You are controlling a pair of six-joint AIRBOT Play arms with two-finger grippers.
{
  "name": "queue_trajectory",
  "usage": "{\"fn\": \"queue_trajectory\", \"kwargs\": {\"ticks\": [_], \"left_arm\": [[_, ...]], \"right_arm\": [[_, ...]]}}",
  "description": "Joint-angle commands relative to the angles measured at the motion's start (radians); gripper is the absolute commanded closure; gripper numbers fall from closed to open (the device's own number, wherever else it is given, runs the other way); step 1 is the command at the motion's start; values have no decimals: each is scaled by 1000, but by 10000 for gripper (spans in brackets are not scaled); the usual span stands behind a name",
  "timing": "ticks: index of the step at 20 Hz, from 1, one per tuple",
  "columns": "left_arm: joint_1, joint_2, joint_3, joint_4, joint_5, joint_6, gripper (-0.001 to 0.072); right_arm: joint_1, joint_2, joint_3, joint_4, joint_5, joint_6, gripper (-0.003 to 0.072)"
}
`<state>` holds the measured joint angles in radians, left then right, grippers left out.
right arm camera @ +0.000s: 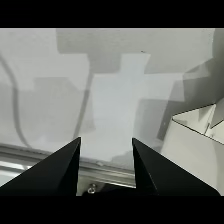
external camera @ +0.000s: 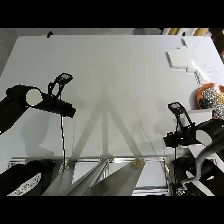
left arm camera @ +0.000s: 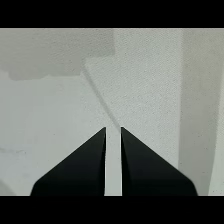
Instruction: Fold the box and place the chain.
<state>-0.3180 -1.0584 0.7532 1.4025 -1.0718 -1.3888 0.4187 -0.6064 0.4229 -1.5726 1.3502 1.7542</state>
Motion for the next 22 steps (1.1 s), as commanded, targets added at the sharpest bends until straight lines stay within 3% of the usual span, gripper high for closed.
{"fn": "queue_trajectory", "kwargs": {"ticks": [1, 3, 6, 7, 8, 9, 10, 11, 15, 22], "left_arm": [[0, 0, 0, 0, -2, 0, 602], [0, 0, 0, 0, -2, 0, 602], [0, 0, 0, 0, -2, 0, 602], [0, 0, 0, 0, -2, 0, 602], [0, 0, 0, 0, -2, 0, 602], [0, 0, 0, 1, -2, 0, 602], [0, 0, 0, 0, -2, 0, 602], [0, 0, 0, 0, -2, 0, 602], [0, 0, 0, 0, -2, 0, 602], [0, 0, 0, 0, -2, 0, 602]], "right_arm": [[0, -1, 6, 56, -33, -35, 330], [-24, -5, 45, 16, 10, -64, 335], [-268, -9, 192, -211, 117, -205, 587], [-389, -9, 238, -252, 110, -305, 632], [-493, -9, 266, -265, 92, -391, 618], [-571, -9, 272, -278, 37, -392, 508], [-644, -13, 270, -267, -34, -396, 212], [-701, -24, 271, -287, -87, -429, -6], [-891, -156, 271, -377, -190, -417, -3], [-1030, -321, 270, -382, -301, -510, 1]]}}
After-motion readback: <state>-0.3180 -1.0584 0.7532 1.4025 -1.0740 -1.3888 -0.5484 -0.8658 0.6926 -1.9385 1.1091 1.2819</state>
